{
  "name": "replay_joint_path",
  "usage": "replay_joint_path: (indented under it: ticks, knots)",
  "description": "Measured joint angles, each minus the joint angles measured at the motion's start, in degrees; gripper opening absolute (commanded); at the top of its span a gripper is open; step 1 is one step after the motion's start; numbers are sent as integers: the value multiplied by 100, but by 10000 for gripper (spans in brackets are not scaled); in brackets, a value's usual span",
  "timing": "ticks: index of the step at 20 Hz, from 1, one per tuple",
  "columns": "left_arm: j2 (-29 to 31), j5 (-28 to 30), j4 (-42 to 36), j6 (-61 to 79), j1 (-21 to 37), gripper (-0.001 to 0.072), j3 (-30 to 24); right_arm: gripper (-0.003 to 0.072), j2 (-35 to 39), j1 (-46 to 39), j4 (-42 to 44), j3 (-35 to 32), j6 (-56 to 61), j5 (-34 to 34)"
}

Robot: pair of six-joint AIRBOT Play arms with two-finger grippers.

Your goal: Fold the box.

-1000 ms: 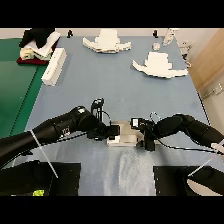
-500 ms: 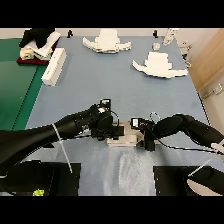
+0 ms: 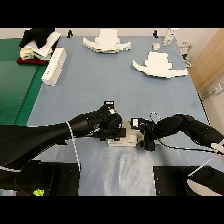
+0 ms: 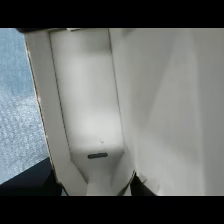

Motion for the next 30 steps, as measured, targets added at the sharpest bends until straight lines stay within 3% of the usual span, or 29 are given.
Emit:
replay_joint_path:
  ticks: [1,8,9,10,11,17,22,23,24,25,27,28,30]
  knots:
    - [-9,-13,15,-22,2,14,7,446,0,0,0,0,0,0]
    - [-26,-55,37,-85,2,16,17,447,0,0,2,0,2,0]
    - [-26,-55,35,-85,2,105,17,446,0,0,2,0,2,0]
    - [-26,-55,35,-85,2,410,17,446,0,0,2,0,2,0]
    - [-28,-76,31,-85,2,545,15,446,0,0,2,0,0,0]
    - [138,-81,-61,39,2,540,15,447,0,0,0,0,2,0]
    - [850,-354,-166,337,2,538,15,446,0,0,2,0,0,0]
    - [1025,-490,-177,407,2,503,15,446,0,0,0,0,0,0]
    - [1172,-612,-179,466,2,300,15,447,0,0,0,0,2,0]
    - [1311,-743,-179,529,2,150,15,447,0,0,0,0,0,0]
    - [1502,-940,-160,811,2,103,15,446,0,0,0,0,0,0]
    - [1563,-1005,-155,990,2,15,15,446,0,0,0,0,2,0]
    - [1637,-1091,-140,1464,9,12,15,446,0,0,0,0,2,0]
